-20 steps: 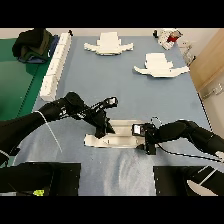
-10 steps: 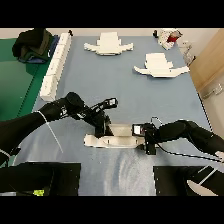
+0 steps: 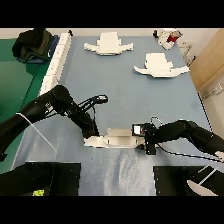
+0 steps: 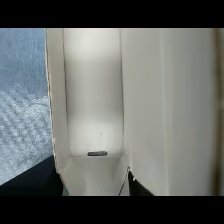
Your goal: Fold the box.
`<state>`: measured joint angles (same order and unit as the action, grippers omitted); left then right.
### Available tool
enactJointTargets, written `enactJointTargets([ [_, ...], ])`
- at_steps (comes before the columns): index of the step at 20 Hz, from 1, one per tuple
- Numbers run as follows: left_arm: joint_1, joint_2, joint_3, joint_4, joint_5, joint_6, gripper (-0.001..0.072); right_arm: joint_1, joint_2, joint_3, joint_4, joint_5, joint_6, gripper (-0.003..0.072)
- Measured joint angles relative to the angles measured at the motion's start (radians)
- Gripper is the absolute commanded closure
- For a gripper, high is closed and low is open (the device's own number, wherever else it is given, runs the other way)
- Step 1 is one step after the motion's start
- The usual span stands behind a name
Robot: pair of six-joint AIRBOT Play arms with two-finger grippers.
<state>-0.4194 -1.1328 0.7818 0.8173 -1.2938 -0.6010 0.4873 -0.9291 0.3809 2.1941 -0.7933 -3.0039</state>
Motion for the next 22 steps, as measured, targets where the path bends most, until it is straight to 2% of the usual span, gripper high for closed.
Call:
enactJointTargets([
  [2, -0.032, 0.004, -0.011, 0.0, -0.038, -0.099, 0.0697, 0.0, 0.0, 0.0, 0.0, 0.0, 0.0, 0.0239],
  [4, -0.089, -0.005, -0.018, -0.055, -0.04, -0.164, 0.0698, 0.0, 0.0, 0.0, 0.0, 0.0, 0.0, 0.0239],
  [8, -0.17, -0.028, 0.011, -0.207, 0.045, -0.214, 0.0698, 0.0, 0.0, 0.0, 0.0, 0.0, 0.0, 0.0239],
  [14, -0.106, -0.06, 0.073, -0.283, 0.16, -0.262, 0.0698, 0.0, 0.0, 0.0, 0.0, -0.001, 0.0, 0.0239],
  [22, -0.075, -0.266, 0.084, -0.303, 0.216, -0.307, 0.0698, 0.0, 0.0, 0.0, 0.0, -0.001, 0.004, 0.0239],
])
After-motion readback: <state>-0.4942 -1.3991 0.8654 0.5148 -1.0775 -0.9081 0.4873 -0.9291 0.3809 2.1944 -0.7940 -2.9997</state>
